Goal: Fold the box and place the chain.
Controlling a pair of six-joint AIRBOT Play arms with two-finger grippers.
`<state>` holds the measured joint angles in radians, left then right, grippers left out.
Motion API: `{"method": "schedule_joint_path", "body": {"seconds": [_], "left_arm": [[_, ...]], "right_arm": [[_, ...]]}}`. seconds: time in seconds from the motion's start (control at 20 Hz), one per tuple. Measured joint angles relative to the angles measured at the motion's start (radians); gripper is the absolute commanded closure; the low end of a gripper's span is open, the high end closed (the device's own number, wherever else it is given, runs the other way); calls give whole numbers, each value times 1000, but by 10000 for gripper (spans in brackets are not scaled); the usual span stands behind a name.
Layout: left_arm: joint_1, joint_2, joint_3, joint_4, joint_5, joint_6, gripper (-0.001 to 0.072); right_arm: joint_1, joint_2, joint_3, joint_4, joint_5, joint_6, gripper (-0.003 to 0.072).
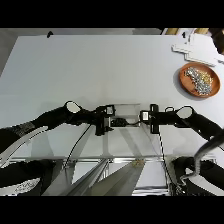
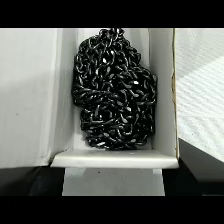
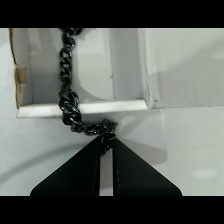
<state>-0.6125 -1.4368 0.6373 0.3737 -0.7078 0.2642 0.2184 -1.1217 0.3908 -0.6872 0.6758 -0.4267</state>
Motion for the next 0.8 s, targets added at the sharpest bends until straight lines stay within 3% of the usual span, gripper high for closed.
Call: {"method": "schedule_joint_path", "body": {"seconds": [0.2,0.5,0.8], "left_arm": [[0,0,0,0,0,0,457],[0,0,0,0,0,0,457],[0,0,0,0,0,0,457]], "right_arm": [[0,51,0,-53,13,106,666],[0,278,0,-161,61,435,666],[9,401,-2,97,159,576,666]]}}
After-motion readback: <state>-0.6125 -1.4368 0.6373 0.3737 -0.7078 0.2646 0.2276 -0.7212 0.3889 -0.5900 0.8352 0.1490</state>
